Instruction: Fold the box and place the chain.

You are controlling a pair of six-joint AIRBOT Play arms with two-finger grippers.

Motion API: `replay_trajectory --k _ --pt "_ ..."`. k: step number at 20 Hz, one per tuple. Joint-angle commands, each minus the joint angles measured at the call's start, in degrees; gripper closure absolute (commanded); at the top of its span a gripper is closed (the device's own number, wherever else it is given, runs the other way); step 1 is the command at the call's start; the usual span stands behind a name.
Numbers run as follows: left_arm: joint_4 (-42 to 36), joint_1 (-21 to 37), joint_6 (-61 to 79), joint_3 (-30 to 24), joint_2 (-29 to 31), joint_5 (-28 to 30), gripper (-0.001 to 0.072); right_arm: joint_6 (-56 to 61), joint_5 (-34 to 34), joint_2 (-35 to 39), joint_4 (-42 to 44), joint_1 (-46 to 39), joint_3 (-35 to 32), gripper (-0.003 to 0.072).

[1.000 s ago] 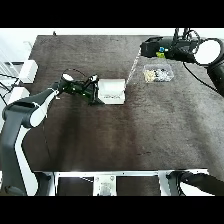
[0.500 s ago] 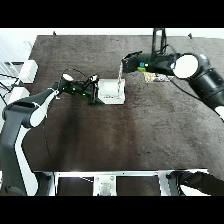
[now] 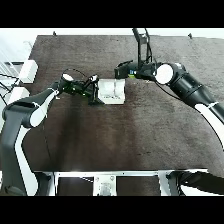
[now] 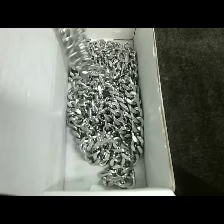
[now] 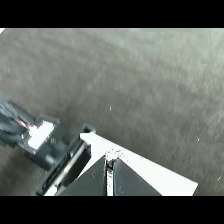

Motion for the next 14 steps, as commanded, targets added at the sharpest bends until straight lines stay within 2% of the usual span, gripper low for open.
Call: replay_trajectory --k 1,4,7,10,11,12,13,14 --pt "0.0 0.0 0.0 0.0 0.0 0.0 0.0346 0.1 0.0 -1.4 0.0 1.0 -4.2 0.0670" --pt "0.0 0.0 0.0 0.0 0.0 0.0 0.0346 0.1 -2.8 -5.8 1.7 1.1 -8.5 0.0670" --pt "0.0 0.0 0.0 0.0 0.0 0.0 0.0346 -0.1 -4.4 -9.8 1.1 1.0 -8.9 0.0669" --pt "0.0 0.0 0.0 0.0 0.0 0.0 0.0346 -0.1 -7.5 -10.3 -0.1 0.2 -8.6 0.0665" --pt "0.0 0.0 0.0 0.0 0.0 0.0 0.0346 -0.1 -7.3 -10.3 -0.2 -0.3 -8.0 0.0513" --pt "0.0 0.0 0.0 0.0 0.0 0.0 0.0346 -0.1 -7.2 -9.9 -0.2 -0.5 -7.6 0.0251" --pt "0.0 0.0 0.0 0.0 0.0 0.0 0.0346 -0.1 -7.0 -9.0 -0.2 -0.7 -7.3 0.0172" --pt "0.0 0.0 0.0 0.0 0.0 0.0 0.0346 -0.1 -6.5 -7.5 -0.3 -0.7 -7.2 0.0172"
